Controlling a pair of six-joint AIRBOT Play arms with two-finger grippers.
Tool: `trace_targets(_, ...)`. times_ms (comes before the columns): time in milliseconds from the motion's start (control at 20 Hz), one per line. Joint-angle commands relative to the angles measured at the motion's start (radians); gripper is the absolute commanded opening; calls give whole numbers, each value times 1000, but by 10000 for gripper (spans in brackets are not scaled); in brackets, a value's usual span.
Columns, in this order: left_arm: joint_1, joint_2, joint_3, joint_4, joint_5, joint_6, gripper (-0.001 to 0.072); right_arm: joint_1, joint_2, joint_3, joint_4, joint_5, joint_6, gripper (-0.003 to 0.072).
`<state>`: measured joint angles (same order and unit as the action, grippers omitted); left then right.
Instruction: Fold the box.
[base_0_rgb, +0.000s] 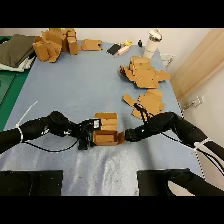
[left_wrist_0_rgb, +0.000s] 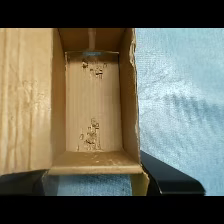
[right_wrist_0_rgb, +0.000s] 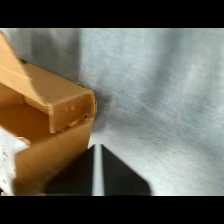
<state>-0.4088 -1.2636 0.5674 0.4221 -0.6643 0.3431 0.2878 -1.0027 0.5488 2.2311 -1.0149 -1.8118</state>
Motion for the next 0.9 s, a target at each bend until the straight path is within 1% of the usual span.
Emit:
trace_targets(0, 1, 0, 1, 0, 0, 0, 452, 1, 0, 47, 15, -55, 6, 153)
trace_targets(400, 1, 0, 1, 0, 0, 0, 453, 1, 0, 65, 19, -87, 24, 166)
trace_targets(450, 1, 0, 1, 0, 0, 0, 453, 1, 0, 65, 26, -87, 25, 217)
trace_targets(500, 1, 0, 1, 0, 0, 0, 453, 2, 0, 65, 35, -87, 25, 338)
trace_targets(600, 1, 0, 1, 0, 0, 0, 453, 18, -2, 65, 37, -75, 33, 351)
trace_targets(750, 1, 0, 1, 0, 0, 0, 452, 76, -15, 65, 34, -12, 63, 350)
trace_targets(850, 1, 0, 1, 0, 0, 0, 452, 138, -30, 79, 1, 43, 143, 349)
